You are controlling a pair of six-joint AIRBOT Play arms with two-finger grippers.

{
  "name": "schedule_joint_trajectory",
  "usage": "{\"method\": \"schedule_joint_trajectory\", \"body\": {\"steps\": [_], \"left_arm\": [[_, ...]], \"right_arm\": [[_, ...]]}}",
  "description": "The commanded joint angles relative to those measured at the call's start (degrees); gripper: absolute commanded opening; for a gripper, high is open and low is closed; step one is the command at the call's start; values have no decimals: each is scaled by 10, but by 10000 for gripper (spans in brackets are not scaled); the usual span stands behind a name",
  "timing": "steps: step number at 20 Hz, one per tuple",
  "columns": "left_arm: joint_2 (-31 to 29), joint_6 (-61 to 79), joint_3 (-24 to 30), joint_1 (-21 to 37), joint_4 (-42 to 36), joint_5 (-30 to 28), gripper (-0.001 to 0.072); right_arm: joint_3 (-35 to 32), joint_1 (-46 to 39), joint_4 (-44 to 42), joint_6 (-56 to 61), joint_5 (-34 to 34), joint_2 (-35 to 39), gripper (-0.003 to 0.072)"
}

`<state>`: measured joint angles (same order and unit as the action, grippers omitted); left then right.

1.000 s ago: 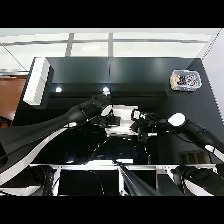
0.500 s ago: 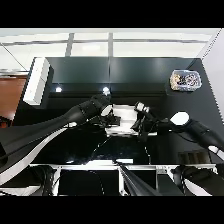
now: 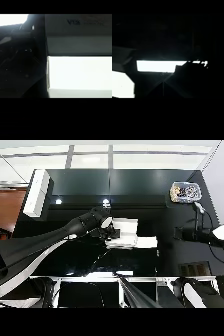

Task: Fold the box and place the chain.

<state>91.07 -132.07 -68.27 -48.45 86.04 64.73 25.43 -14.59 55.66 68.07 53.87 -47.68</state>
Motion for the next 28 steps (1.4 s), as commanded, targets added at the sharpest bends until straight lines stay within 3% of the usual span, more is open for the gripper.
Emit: {"method": "schedule_joint_trajectory", "body": {"steps": [1,4,8,11,12,13,14,15,20,22,28], "left_arm": [[0,0,0,0,0,3,26],[0,0,0,0,0,3,26],[0,0,0,0,0,3,26],[0,0,0,0,0,3,26],[0,0,0,0,0,3,26],[0,0,0,0,0,3,26],[0,0,0,0,0,2,26],[0,0,0,0,0,2,26],[0,0,0,0,0,2,26],[0,0,0,0,0,0,26],[0,0,0,0,0,-2,26]], "right_arm": [[-64,-47,-72,54,8,-18,15],[-70,19,-151,-36,61,-95,15],[-48,132,-339,-177,49,-176,17],[22,148,-305,-171,64,-177,19],[39,148,-285,-155,73,-177,97],[47,148,-283,-146,85,-177,328],[50,149,-284,-143,98,-177,467],[50,152,-286,-141,110,-177,510],[54,212,-284,-85,96,-177,506],[64,247,-270,-60,73,-177,468],[126,351,-60,168,11,-178,468]]}}
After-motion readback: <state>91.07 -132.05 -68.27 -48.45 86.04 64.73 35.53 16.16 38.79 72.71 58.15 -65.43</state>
